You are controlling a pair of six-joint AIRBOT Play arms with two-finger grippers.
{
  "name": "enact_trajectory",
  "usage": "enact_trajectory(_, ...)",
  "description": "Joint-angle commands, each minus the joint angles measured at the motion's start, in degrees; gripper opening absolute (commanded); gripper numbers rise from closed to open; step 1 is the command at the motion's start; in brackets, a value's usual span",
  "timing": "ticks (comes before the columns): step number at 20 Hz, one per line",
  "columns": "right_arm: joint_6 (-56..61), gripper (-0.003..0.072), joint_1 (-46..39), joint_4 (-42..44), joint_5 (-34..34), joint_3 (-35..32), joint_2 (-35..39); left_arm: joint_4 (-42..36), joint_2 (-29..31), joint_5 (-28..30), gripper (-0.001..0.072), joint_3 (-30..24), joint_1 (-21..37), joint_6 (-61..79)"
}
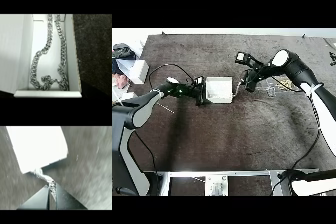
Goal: Fold the box and place the chain.
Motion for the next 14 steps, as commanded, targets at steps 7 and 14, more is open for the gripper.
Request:
enact_trajectory(7,3.0,-0.0024,11.6,2.1,-11.3,0.4,1.2,0.0,0.0,0.0,0.0365,0.0,0.0,0.0)
enact_trajectory(14,11.3,0.0257,12.4,-0.8,-12.1,0.4,-4.7,0.0,0.0,0.0,0.0366,0.0,0.0,0.0)
